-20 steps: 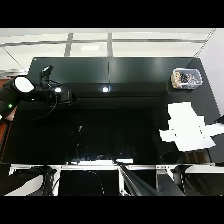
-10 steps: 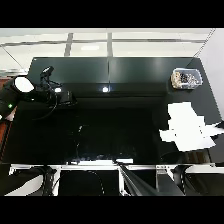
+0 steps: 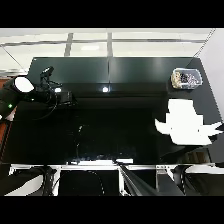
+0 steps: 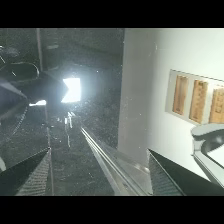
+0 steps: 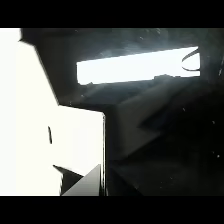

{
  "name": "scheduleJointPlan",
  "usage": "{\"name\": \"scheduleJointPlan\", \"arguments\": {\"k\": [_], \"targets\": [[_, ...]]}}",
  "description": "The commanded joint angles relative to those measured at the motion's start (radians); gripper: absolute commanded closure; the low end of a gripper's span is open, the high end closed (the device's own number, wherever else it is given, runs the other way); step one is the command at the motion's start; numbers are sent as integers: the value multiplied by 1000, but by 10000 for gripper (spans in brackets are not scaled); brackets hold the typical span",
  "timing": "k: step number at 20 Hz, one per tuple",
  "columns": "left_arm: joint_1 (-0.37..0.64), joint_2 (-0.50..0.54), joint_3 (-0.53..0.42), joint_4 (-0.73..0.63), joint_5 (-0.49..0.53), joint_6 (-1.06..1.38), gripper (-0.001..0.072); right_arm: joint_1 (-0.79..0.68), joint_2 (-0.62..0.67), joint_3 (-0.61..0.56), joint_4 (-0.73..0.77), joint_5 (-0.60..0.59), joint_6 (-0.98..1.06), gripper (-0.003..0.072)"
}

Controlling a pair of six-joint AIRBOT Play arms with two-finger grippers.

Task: Fold the box and place the chain.

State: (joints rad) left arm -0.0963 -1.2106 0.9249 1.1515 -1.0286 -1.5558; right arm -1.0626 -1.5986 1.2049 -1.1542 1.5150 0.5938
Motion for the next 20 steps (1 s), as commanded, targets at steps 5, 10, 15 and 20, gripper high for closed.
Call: {"name": "scheduleJointPlan", "arguments": {"k": [5,10,15,20], "targets": [[0,0,0,0,4,0,-7,34,145,-52,212,-10,5,674],[0,0,0,-8,5,2,-7,214,328,-226,362,-50,34,674],[-8,0,0,-16,43,19,-7,453,507,-447,601,-201,120,677],[-51,-27,0,-208,113,194,-7,795,673,-726,738,-478,72,676]]}}
